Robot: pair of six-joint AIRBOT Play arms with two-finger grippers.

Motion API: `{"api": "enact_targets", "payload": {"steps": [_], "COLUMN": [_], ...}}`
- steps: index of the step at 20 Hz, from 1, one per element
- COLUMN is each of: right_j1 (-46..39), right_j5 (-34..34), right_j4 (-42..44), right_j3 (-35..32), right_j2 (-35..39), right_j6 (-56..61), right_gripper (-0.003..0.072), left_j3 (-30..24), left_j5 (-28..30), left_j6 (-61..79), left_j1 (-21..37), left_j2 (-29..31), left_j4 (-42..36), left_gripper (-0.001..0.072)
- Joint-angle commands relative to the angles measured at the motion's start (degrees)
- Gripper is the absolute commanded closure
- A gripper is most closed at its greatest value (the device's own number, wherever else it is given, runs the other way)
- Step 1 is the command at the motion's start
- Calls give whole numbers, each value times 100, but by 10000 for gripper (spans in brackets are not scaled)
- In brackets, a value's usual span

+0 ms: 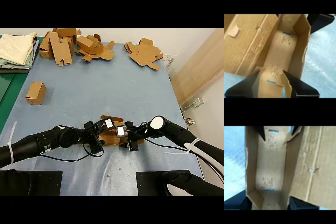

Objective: Fold the box.

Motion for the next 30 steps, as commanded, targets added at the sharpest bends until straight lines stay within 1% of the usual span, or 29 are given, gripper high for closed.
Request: {"api": "enact_targets", "payload": {"steps": [1,3,4,5,7,9,10,12,13,14,15,17,20,21,23,26,28,30], "right_j1": [7,7,7,7,7,7,7,7,7,7,7,7,7,7,7,7,7,7], "right_j5": [4,-7,-7,-7,-9,-7,-7,-7,-7,-7,-7,-7,-7,-7,-7,-7,-7,-7], "right_j4": [2,2,2,2,2,2,2,9,9,13,15,26,26,26,28,31,28,28], "right_j3": [-2,-2,-2,-2,-2,-2,-2,-2,-2,-2,-2,-2,-2,-2,-2,-2,-2,-2], "right_j2": [2,2,2,2,2,2,2,2,2,2,2,2,2,2,2,2,2,2], "right_j6": [4,4,4,4,4,4,4,4,4,4,4,4,4,4,4,4,4,4], "right_gripper": [234,234,234,234,234,233,234,234,234,234,234,234,234,234,234,234,234,234], "left_j3": [0,0,0,0,0,-2,-9,-79,-140,-229,-313,-442,-472,-472,-472,-472,-472,-466], "left_j5": [-673,-1252,-1493,-1781,-2332,-2938,-3274,-3899,-4166,-4273,-4227,-3985,-3593,-3423,-2979,-2577,-2481,-2433], "left_j6": [-39,-516,-813,-1115,-2214,-3580,-4498,-6765,-7342,-7451,-7469,-7477,-7425,-7239,-6679,-6085,-5781,-5521], "left_j1": [96,319,444,579,876,1154,1307,1672,1858,2017,2109,2162,2157,2157,2155,2155,2155,2138], "left_j2": [243,708,986,1309,1926,2485,2704,2870,2830,2750,2632,2256,1582,1388,1043,638,450,411], "left_j4": [57,258,413,660,1331,2142,2710,3672,3773,3659,3453,3012,2590,2312,1493,647,258,-22], "left_gripper": [486,502,600,609,608,609,609,609,609,644,695,695,695,695,695,695,695,695]}}
